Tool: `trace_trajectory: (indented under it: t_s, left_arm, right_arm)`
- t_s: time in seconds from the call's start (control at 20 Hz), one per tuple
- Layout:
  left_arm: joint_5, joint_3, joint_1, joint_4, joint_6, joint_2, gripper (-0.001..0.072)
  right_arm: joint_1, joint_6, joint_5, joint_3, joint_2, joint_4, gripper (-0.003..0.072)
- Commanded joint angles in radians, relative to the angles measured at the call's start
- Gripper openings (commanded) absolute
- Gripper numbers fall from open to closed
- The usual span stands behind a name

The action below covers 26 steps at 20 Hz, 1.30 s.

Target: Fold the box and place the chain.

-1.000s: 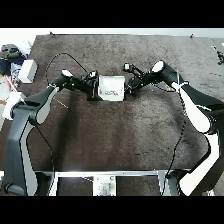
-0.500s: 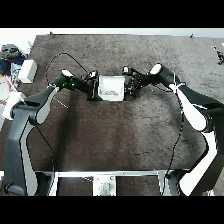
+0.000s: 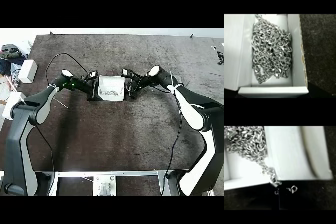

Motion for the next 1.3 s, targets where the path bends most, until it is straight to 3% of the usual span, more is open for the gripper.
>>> trace_trajectory:
  t_s: [0.0,0.25,0.4,0.5,0.55,0.6,0.65,0.85,0.9,0.95,1.05,1.1,1.15,1.25]
  left_arm:
    - [0.000,0.000,0.001,0.000,0.000,-0.001,0.0487]
    - [0.000,0.000,0.001,0.000,0.000,-0.001,0.0487]
    - [0.001,0.000,0.001,0.000,0.000,-0.001,0.0487]
    - [0.001,0.000,0.001,0.000,0.000,-0.001,0.0487]
    - [0.001,0.000,0.001,0.000,0.000,-0.001,0.0486]
    - [0.000,0.000,0.001,0.000,0.000,-0.001,0.0487]
    - [0.000,0.000,0.001,0.000,0.000,-0.001,0.0487]
    - [0.001,0.000,0.001,0.000,0.000,-0.001,0.0487]
    - [0.001,0.000,0.001,0.000,0.000,-0.001,0.0487]
    - [0.001,0.000,0.001,0.000,0.000,-0.001,0.0487]
    - [0.001,0.000,0.000,0.000,0.000,-0.001,0.0487]
    - [0.001,0.000,0.001,0.000,0.000,-0.001,0.0486]
    - [0.001,0.000,0.001,0.000,0.000,-0.001,0.0486]
    - [0.001,0.000,0.001,0.000,0.000,-0.001,0.0487]
  right_arm:
    - [-0.006,0.042,0.095,0.001,0.057,-0.012,0.0008]
    - [0.000,0.164,0.238,0.001,0.217,-0.010,0.0008]
    - [0.039,0.229,0.130,0.002,0.285,0.135,0.0008]
    - [0.089,0.267,0.034,0.002,0.277,0.118,0.0024]
    - [0.105,0.270,0.020,0.002,0.267,0.096,0.0283]
    - [0.113,0.271,0.027,0.001,0.263,0.065,0.0430]
    - [0.113,0.271,0.016,0.001,0.264,0.037,0.0397]
    - [0.078,0.372,-0.139,0.001,0.272,0.008,0.0399]
    - [0.066,0.416,-0.175,0.002,0.274,0.013,0.0357]
    - [0.055,0.444,-0.206,0.001,0.274,0.019,0.0156]
    - [0.036,0.473,-0.221,0.004,0.267,0.020,0.0149]
    - [0.031,0.486,-0.207,0.011,0.255,0.019,0.0076]
    - [0.025,0.491,-0.191,0.029,0.233,0.023,0.0056]
    - [0.021,0.493,-0.146,0.085,0.173,0.033,0.0053]
